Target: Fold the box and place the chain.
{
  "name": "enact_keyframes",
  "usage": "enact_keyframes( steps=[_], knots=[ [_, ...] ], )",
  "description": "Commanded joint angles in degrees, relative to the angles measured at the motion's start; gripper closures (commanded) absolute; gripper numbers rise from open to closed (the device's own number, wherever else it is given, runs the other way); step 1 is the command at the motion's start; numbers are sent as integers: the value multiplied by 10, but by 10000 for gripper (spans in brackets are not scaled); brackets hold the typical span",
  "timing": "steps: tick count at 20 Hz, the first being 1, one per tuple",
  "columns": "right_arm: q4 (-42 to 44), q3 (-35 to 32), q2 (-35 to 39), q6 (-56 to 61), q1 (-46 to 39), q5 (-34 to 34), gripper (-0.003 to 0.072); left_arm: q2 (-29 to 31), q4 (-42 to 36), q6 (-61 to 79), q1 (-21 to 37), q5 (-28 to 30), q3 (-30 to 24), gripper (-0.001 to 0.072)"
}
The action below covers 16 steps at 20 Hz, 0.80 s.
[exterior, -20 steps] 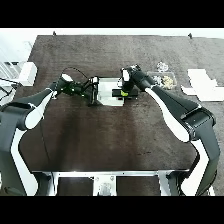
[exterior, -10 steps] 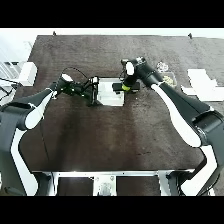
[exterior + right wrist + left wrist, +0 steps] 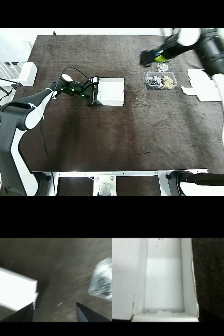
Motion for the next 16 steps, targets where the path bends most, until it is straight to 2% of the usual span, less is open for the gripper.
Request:
enact_keyframes(
  steps=[1, 3, 5, 6, 8, 10, 16],
  knots=[
    [2, -3, 31, -32, -82, -68, 111, 0, 0, 0, 0, 0, 0, 234],
    [10, -12, 30, -38, -109, -97, 113, 0, 0, 0, 0, 0, 0, 234],
    [18, -69, 30, -62, -134, -124, 113, 0, 0, 0, 0, 0, 0, 234],
    [56, -110, 28, -88, -154, -142, 113, 0, 0, 0, 0, 0, 0, 234],
    [200, -188, 26, -160, -204, -201, 113, 0, 0, 0, 0, 0, 0, 234],
    [322, -230, 11, -237, -242, -223, 120, 0, 0, 0, 0, 0, 0, 234],
    [392, -225, -104, -285, -252, -213, 126, 0, 0, 0, 0, 0, 0, 234]
  ],
)
